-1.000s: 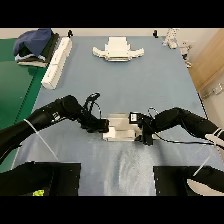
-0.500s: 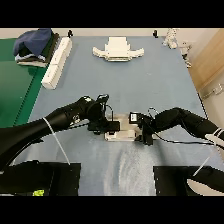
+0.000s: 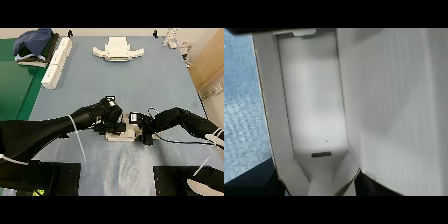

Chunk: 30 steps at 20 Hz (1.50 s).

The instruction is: Fold the box.

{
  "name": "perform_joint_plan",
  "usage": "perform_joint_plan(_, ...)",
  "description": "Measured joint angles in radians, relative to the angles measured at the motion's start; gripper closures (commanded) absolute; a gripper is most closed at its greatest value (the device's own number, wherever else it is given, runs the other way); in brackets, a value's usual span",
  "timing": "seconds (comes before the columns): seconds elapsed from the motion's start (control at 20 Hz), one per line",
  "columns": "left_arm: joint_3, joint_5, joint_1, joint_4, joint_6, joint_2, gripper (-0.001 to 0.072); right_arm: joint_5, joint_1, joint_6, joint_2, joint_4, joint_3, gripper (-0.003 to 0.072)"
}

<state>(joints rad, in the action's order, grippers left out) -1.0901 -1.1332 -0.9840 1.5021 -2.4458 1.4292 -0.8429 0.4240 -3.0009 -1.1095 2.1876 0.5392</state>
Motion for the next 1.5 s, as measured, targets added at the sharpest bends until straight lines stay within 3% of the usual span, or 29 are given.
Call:
perform_joint_plan(0.2,-0.060,-0.060,-0.027,0.051,-0.029,0.066,0.0312,0.000,0.000,0.000,0.000,0.000,0.000,0.0164)
perform_joint_plan(0.25,-0.068,-0.071,-0.032,0.062,-0.033,0.076,0.0345,0.000,0.000,0.000,0.000,0.000,0.000,0.0164)
perform_joint_plan(0.3,-0.075,-0.081,-0.035,0.070,-0.039,0.083,0.0602,0.000,0.000,0.000,0.000,0.000,0.000,0.0164)
perform_joint_plan(0.35,-0.079,-0.092,-0.038,0.081,-0.044,0.088,0.0697,0.000,0.000,0.000,0.000,0.000,0.000,0.0164)
perform_joint_plan(0.75,-0.090,-0.106,-0.044,0.097,-0.060,0.100,0.0694,0.000,-0.001,0.000,0.000,-0.002,0.000,0.0164)
perform_joint_plan(0.8,-0.090,-0.106,-0.044,0.096,-0.060,0.100,0.0531,0.000,0.000,0.000,0.000,-0.002,0.000,0.0164)
perform_joint_plan(0.85,-0.090,-0.105,-0.045,0.095,-0.059,0.102,0.0166,0.000,0.000,0.000,0.000,-0.001,0.000,0.0164)
perform_joint_plan(0.9,-0.090,-0.097,-0.045,0.081,-0.057,0.102,0.0049,0.000,0.000,0.000,0.000,0.003,0.000,0.0164)
perform_joint_plan(1.25,-0.093,-0.113,-0.045,0.090,-0.047,0.064,0.0058,0.000,0.000,0.000,0.000,0.001,0.000,0.0164)
perform_joint_plan(1.5,-0.096,-0.224,-0.044,0.087,0.017,-0.056,0.0058,0.000,0.000,0.000,0.000,0.000,0.000,0.0164)
